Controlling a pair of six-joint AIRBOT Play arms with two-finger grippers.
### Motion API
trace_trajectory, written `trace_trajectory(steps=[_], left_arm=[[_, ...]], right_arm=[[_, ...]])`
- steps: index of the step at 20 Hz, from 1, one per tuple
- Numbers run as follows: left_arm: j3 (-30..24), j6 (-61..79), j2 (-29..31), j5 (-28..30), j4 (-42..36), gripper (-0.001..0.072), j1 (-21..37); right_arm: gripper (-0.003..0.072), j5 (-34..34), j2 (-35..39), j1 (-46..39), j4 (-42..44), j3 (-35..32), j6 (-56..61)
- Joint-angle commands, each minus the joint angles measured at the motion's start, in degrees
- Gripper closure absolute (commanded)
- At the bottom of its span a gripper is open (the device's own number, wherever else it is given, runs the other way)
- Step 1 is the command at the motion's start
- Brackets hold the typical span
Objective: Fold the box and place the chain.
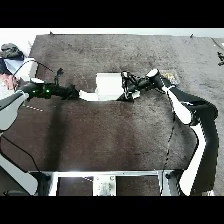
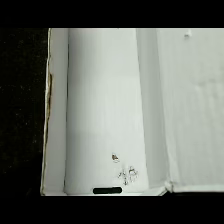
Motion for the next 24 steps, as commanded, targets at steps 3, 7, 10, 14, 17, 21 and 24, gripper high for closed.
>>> trace_trajectory(steps=[3, 7, 10, 14, 17, 21, 24], left_arm=[[-0.20, 0.87, -2.19, 0.44, -2.73, 0.0698, -3.48], [1.22, 0.94, -2.60, 0.87, -5.16, 0.0698, -6.10], [4.20, 0.90, -2.25, -1.88, -5.05, 0.0662, -6.03], [6.08, 0.92, -2.10, -4.94, -5.73, 0.0377, -6.03], [6.08, 0.90, -2.08, -5.86, -8.76, 0.0376, -6.25], [6.54, -2.16, -2.03, -5.22, -8.50, 0.0377, -7.26], [9.33, -4.72, -2.03, -5.05, -5.49, 0.0376, -8.76]], right_arm=[[0.0242, 0.02, 0.00, 0.00, 0.00, 0.00, 0.02], [0.0242, 0.02, 0.00, 0.00, 0.00, 0.00, 0.02], [0.0242, 0.02, 0.00, 0.00, 0.00, 0.00, 0.02], [0.0242, 0.02, 0.00, 0.00, 0.00, 0.00, 0.02], [0.0242, 0.00, 0.00, 0.00, 0.00, 0.00, 0.02], [0.0242, 0.00, 0.00, 0.00, 0.00, 0.00, 0.02], [0.0242, 0.02, 0.00, 0.00, 0.00, 0.00, 0.02]])
